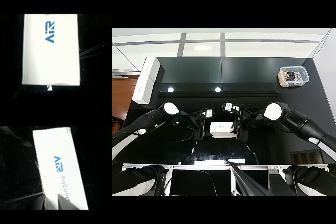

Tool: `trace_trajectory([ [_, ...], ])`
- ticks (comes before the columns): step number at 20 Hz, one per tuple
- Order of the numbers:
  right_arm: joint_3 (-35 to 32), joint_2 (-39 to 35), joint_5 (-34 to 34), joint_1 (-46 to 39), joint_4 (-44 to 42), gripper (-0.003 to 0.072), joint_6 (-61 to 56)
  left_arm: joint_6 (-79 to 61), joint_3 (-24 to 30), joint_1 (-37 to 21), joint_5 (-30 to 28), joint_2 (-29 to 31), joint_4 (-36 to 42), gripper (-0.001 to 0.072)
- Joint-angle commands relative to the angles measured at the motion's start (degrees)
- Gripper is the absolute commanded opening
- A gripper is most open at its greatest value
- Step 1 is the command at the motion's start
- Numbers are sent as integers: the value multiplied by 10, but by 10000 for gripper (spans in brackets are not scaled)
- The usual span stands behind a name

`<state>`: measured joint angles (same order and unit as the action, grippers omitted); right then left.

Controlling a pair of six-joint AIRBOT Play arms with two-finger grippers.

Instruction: Fold the box and place the chain.

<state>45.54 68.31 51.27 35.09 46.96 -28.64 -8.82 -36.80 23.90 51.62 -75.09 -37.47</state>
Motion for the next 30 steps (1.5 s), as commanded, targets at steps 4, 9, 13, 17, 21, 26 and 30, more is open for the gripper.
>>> trace_trajectory([
  [4,6,-14,33,-7,0,198,-67,0,0,0,-1,0,0,437],
  [9,14,-50,112,-51,0,197,-189,0,0,0,-1,0,0,437],
  [13,-26,-49,107,-92,-84,10,-260,0,0,0,-1,0,0,437],
  [17,-66,-19,85,-96,-256,5,-200,0,0,0,-1,0,0,437],
  [21,-66,35,21,-94,-285,6,-227,0,0,0,-1,0,0,437],
  [26,-66,67,20,-93,-267,8,-236,0,0,0,-1,0,0,438],
  [30,-66,74,13,-93,-254,8,-243,0,0,0,-1,0,0,438],
])
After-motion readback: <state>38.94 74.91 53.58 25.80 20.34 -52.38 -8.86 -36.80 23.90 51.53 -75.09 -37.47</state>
